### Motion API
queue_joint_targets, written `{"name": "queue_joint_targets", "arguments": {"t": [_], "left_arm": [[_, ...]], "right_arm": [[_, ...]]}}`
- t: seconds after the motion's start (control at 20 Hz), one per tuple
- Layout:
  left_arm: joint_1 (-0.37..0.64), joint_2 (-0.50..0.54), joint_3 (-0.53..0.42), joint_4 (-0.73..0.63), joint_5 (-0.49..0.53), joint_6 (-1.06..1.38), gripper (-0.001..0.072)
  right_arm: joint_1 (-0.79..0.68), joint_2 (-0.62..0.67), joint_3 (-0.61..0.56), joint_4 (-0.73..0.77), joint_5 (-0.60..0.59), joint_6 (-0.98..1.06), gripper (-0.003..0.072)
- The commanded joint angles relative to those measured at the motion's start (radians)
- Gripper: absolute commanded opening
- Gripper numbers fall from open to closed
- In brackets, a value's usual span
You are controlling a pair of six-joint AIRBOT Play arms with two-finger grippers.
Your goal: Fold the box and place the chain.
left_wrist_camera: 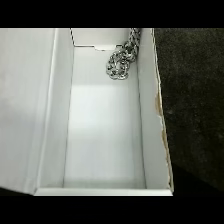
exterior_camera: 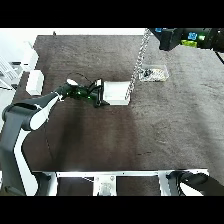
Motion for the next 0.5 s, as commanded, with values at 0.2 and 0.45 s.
{"name": "queue_joint_targets", "arguments": {"t": [0.2, 0.45], "left_arm": [[0.0, 0.0, 0.0, -0.001, -0.001, 0.0, 0.0404], [0.0, 0.0, 0.0, 0.0, -0.001, 0.0, 0.0404]], "right_arm": [[0.026, -0.049, -0.001, -0.009, -0.021, 0.002, 0.0014], [0.032, -0.142, -0.001, -0.006, -0.041, 0.002, 0.0015]]}}
